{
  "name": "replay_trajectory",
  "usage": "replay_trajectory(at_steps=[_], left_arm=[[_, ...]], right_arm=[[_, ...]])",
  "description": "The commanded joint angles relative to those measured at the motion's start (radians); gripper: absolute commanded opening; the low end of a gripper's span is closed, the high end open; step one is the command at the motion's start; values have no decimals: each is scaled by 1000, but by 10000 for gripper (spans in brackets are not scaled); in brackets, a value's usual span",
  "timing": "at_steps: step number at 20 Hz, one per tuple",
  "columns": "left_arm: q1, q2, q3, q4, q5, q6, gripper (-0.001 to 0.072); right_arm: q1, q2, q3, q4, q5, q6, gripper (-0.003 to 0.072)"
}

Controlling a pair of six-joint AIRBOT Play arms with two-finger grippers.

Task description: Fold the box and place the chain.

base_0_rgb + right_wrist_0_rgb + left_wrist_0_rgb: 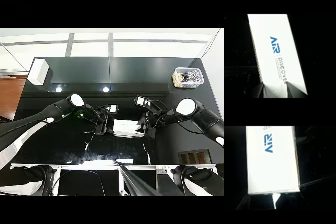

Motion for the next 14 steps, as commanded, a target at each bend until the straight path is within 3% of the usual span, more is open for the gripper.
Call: replay_trajectory(at_steps=[1, 14], left_arm=[[0, -1, -1, 0, -1, -1, 481], [0, -1, -1, 0, 0, -1, 481]], right_arm=[[0, 5, -1, -3, 2, 16, 315], [-3, 40, 11, -4, 83, 75, 313]])
